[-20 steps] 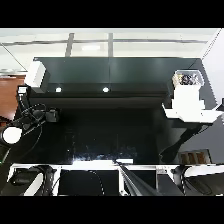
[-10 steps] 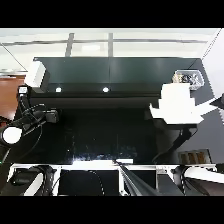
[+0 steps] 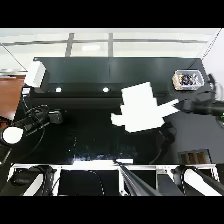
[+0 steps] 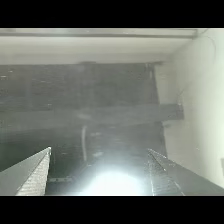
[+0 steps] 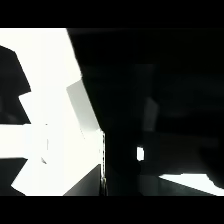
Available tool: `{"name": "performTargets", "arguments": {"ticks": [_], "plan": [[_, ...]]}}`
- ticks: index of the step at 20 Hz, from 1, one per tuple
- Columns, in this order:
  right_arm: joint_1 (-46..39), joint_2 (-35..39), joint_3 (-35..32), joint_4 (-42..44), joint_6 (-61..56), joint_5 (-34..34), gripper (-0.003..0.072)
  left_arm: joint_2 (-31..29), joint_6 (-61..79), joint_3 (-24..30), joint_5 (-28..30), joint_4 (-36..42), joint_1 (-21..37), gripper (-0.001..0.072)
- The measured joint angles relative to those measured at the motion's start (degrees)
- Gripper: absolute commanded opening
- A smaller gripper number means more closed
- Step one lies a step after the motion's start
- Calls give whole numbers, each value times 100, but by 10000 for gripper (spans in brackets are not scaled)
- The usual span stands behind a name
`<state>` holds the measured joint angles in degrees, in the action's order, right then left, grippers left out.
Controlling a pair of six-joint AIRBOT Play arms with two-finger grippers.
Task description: Fold the box and place the chain.
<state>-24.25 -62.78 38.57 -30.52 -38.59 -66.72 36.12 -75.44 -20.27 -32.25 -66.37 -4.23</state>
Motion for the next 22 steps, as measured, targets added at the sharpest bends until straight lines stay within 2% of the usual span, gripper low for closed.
{"name": "performTargets", "arguments": {"ticks": [5,12,16,20,22], "plan": [[1412,326,-645,704,358,907,15,13,26,0,-173,120,-382,706],[2087,802,-1152,942,584,1659,15,365,48,-122,-310,1001,-490,706],[2151,1005,-1259,977,623,1832,15,1287,632,-590,-804,2098,-503,706],[2170,1060,-1290,984,625,1882,15,2616,1781,-1244,-1298,3611,-603,706],[2170,1073,-1300,964,627,1888,15,3241,2201,-1609,-1504,4079,-723,706]]}}
